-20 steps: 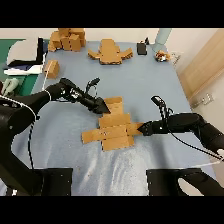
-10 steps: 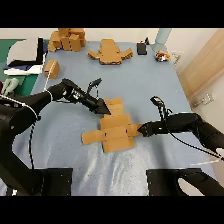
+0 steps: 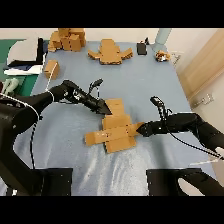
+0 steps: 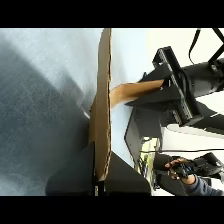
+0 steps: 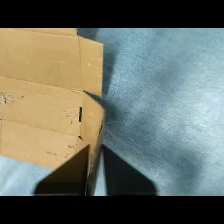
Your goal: Fold the box.
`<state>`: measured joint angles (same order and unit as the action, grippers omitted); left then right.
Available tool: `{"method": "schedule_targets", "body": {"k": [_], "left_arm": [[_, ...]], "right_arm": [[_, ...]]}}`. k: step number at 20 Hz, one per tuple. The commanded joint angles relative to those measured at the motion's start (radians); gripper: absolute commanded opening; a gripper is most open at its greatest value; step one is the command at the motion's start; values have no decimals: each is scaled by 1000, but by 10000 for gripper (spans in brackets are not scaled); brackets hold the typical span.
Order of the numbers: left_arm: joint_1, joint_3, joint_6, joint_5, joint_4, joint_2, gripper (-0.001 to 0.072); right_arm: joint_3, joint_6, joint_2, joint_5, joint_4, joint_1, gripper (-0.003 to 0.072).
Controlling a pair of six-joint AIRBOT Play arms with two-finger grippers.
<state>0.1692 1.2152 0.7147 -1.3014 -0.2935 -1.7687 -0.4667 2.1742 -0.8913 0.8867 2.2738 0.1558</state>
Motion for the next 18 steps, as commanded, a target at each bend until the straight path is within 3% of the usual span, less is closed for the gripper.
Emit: {"method": "schedule_targets", "body": {"k": [1,6,9,10,11,12,18], "left_arm": [[0,6,-60,-14,13,1,12],[2,3,-215,13,10,101,11],[20,-57,-362,72,0,212,10],[31,-85,-427,102,2,245,10],[45,-113,-500,126,1,268,10],[60,-138,-558,143,1,279,10],[76,-234,-761,183,1,224,12]], "right_arm": [[-9,-5,-1,-8,-12,-1,309],[-145,-261,1,12,-227,-83,311],[-233,-412,1,46,-243,-146,304],[-250,-470,1,43,-241,-153,250],[-259,-483,1,42,-230,-153,54],[-260,-483,1,41,-196,-153,4],[-258,-484,-1,-31,-110,-82,4]]}}
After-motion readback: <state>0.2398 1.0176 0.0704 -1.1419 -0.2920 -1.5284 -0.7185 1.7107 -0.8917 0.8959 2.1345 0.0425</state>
